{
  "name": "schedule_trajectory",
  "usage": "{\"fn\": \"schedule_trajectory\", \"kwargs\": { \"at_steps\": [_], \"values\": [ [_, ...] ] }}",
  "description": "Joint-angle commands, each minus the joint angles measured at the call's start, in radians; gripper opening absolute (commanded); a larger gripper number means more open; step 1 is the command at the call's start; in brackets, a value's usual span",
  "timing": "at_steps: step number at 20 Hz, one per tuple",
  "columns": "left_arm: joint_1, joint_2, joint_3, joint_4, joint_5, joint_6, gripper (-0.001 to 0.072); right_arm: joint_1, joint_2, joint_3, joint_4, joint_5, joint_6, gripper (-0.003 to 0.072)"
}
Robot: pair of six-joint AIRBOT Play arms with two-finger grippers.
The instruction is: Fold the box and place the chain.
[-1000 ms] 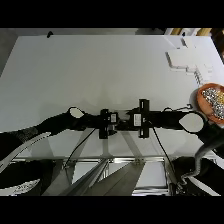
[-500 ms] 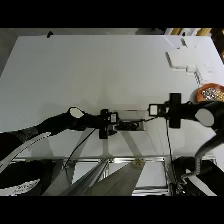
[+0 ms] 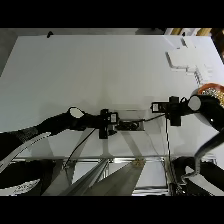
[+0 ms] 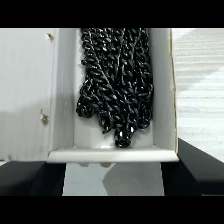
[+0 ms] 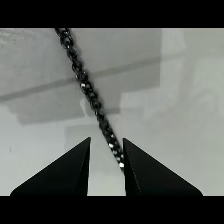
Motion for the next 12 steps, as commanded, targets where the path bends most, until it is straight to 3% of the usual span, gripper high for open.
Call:
{"fn": "schedule_trajectory", "kwargs": {
  "at_steps": [1,4,6,7,12],
  "values": [
    [0.0,0.001,0.0,0.0,0.0,0.0,0.0205,-0.008,-0.064,-0.001,0.045,-0.05,-0.072,0.0198],
    [0.0,0.001,0.0,0.0,0.0,0.0,0.0205,-0.008,-0.091,-0.001,0.069,-0.049,-0.109,0.0178],
    [0.0,0.001,0.0,0.0,0.0,0.0,0.0205,-0.008,-0.083,-0.001,0.068,-0.021,-0.109,0.0039],
    [0.0,0.001,0.0,0.0,0.0,0.0,0.0205,-0.008,-0.07,-0.001,0.064,0.002,-0.108,0.0018],
    [0.0,0.001,0.0,0.0,0.0,0.0,0.0205,-0.008,0.127,-0.001,0.117,0.133,-0.045,0.0017]
  ]
}}
